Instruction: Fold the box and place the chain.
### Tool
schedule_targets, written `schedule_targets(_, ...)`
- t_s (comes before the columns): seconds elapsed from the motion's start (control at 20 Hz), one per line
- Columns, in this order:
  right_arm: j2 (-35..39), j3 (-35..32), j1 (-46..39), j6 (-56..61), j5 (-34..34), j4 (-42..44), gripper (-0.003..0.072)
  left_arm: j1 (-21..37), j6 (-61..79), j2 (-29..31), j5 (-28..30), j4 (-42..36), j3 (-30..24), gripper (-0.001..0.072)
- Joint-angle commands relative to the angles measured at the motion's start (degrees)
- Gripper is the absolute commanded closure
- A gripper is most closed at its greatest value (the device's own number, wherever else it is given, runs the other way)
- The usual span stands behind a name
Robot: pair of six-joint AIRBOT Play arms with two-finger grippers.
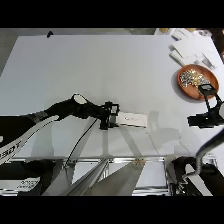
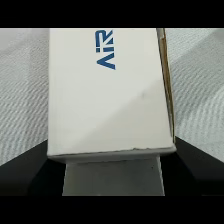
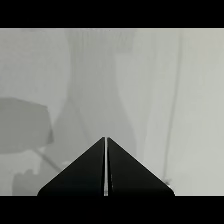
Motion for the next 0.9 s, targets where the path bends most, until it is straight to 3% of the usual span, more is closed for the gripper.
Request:
schedule_targets(0.0,0.1,0.0,-0.6,0.1,-1.1,0.5,0.0668,0.0,0.0,0.1,0.0,0.0,0.0,0.0561)
schedule_targets(0.7,0.1,0.0,-0.6,0.1,-1.1,0.5,0.0668,0.0,0.0,0.1,-0.1,0.0,0.0,0.0561)
schedule_targets(0.85,0.1,0.0,-0.6,0.1,-1.1,0.5,0.0668,0.0,0.0,0.1,-3.5,0.0,0.0,0.0561)
